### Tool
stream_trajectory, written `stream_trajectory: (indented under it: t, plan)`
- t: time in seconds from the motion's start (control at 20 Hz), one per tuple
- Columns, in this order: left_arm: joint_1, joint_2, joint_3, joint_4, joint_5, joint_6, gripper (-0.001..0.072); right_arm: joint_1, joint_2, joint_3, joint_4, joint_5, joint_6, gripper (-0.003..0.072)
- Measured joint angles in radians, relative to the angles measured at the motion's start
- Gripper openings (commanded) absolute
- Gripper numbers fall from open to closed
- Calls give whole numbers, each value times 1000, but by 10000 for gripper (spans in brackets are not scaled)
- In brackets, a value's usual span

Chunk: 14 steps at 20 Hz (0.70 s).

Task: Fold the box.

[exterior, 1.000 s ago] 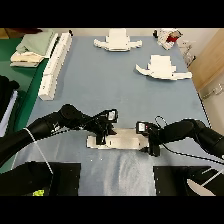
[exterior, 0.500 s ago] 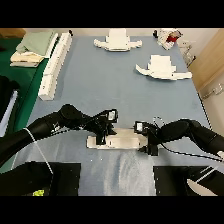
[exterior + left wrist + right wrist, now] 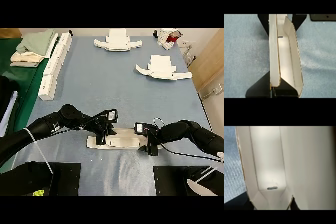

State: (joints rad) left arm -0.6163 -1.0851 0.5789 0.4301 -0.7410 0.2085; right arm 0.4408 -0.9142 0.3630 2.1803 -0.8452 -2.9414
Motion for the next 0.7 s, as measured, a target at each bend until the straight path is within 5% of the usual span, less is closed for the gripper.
stream_trajectory:
  t: [0.1, 0.35, 0.65, 0.7]
  plan:
    - [0, 0, 0, 0, 0, 0, 14, 1, 5, 0, 0, -1, -2, 712]
    - [0, 0, 0, 0, 0, 0, 14, 2, 49, 0, 6, -2, -6, 708]
    - [0, 0, 0, 0, 0, 0, 15, 13, 24, 0, 20, 2, -7, 629]
    - [0, 0, 0, 0, -1, 0, 14, 13, 16, 0, 22, 5, -8, 533]
